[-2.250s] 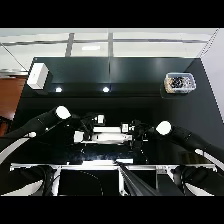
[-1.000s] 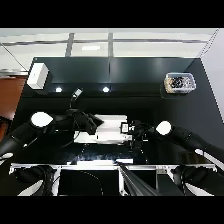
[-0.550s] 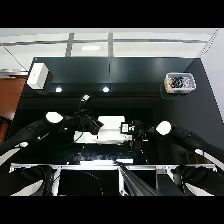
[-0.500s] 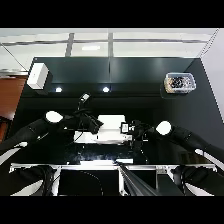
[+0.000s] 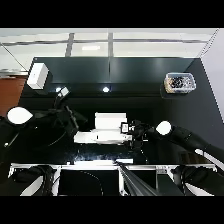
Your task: Fold the box and place the chain.
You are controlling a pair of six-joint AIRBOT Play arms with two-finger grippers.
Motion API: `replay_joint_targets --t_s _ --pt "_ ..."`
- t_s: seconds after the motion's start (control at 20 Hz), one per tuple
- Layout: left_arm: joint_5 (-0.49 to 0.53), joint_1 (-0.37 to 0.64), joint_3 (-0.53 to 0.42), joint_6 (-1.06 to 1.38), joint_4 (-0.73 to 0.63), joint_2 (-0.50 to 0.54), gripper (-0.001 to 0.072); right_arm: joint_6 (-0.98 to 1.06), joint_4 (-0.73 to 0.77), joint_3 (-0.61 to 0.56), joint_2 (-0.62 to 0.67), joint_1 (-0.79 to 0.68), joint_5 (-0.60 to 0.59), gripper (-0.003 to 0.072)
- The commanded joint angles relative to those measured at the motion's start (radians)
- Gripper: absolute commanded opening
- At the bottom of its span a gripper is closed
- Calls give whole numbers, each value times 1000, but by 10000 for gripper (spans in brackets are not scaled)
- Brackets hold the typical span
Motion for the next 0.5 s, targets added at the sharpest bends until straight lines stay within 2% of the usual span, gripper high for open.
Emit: replay_joint_targets --t_s 0.0,0.15,0.45 --pt "-102 23 -69 200 173 72 713 0 0 1 0 0 0 247" --pt "33 -61 -132 429 150 23 711 0 0 1 0 0 0 246" --pt "194 -243 -116 502 146 -175 706 0 0 1 0 0 0 246"
